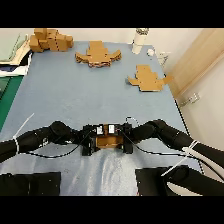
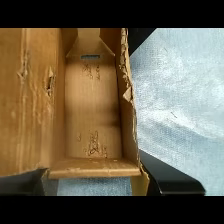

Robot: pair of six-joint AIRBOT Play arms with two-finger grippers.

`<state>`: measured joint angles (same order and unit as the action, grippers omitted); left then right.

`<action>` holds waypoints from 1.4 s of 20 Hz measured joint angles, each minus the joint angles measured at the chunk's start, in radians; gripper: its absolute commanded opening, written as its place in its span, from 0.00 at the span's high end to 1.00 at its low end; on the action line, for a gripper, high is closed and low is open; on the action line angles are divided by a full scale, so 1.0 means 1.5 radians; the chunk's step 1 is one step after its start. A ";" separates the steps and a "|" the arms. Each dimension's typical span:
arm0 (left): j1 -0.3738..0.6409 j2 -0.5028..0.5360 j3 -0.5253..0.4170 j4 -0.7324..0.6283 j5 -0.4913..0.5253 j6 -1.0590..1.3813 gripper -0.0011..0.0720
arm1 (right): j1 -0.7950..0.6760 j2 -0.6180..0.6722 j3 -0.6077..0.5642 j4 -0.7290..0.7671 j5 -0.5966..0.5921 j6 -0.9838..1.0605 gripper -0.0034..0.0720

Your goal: Fold the box.

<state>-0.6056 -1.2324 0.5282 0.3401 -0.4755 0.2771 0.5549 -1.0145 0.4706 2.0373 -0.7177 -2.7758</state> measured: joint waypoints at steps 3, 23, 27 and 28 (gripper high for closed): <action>0.000 0.000 0.000 0.000 0.004 -0.001 0.41 | 0.000 0.000 0.000 0.000 0.000 0.000 0.29; 0.001 0.000 0.000 -0.001 0.013 -0.003 0.41 | 0.000 0.000 0.014 0.019 -0.013 0.002 0.00; 0.000 0.000 0.000 0.002 0.005 0.001 0.41 | -0.001 0.001 0.032 0.000 -0.095 0.019 0.00; 0.000 0.000 0.000 0.002 0.004 0.001 0.41 | -0.001 0.002 0.036 -0.010 -0.114 0.036 0.00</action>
<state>-0.6052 -1.2327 0.5285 0.3435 -0.4702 0.2790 0.5541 -1.0122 0.5247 2.0216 -0.8894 -2.7213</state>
